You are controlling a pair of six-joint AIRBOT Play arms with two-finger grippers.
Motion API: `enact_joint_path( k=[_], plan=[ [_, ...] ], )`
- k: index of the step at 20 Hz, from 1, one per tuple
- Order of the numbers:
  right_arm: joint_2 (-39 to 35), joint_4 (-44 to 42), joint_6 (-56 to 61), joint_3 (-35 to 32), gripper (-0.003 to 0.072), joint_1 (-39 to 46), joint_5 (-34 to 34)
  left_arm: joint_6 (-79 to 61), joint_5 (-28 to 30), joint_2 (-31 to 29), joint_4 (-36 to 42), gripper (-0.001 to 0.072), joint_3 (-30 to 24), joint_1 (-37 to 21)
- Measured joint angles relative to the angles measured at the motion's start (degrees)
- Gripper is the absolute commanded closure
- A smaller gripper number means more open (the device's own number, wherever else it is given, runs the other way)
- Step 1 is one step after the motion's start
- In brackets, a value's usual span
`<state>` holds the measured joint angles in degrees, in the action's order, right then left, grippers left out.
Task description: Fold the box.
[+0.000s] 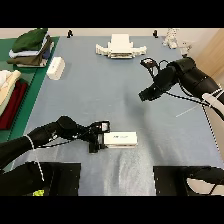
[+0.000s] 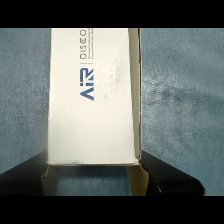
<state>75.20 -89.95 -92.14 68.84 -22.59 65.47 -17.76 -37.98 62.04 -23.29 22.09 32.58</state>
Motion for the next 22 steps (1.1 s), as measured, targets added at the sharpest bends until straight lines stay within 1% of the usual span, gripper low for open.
enact_joint_path(
  k=[4,7,10,12,14,16,18,20,22],
  plan=[
    [0.04,0.22,0.22,0.04,0.0666,0.09,0.59,7.76,-0.11,-2.08,-1.38,0.0208,0.33,-1.81],
    [0.07,0.22,0.35,0.04,0.0665,0.09,0.68,19.98,-0.28,-6.4,-6.54,0.0208,0.61,-7.43],
    [0.07,0.22,0.37,0.04,0.0666,0.09,0.81,32.94,-0.28,-11.43,-12.61,0.0208,0.92,-17.46],
    [0.07,0.22,0.39,0.04,0.0665,0.09,0.81,38.05,-0.15,-13.75,-14.82,0.0208,1.22,-25.59],
    [0.07,0.22,0.39,0.04,0.0666,0.09,0.83,40.92,-0.11,-14.67,-16.31,0.0208,1.81,-33.83],
    [0.07,0.22,0.39,0.04,0.0666,0.09,0.83,42.32,0.33,-13.97,-17.38,0.0208,3.04,-41.35],
    [0.07,0.22,0.39,0.04,0.0666,0.09,0.83,43.08,1.36,-11.65,-18.47,0.0208,5.18,-47.47],
    [0.07,0.22,0.39,0.04,0.0666,0.09,0.83,43.5,2.62,-7.87,-18.95,0.0208,8.33,-51.47],
    [0.07,0.22,0.39,0.04,0.0666,0.09,0.83,43.71,3.52,-3.17,-19.58,0.0208,12.17,-53.53]
  ],
)
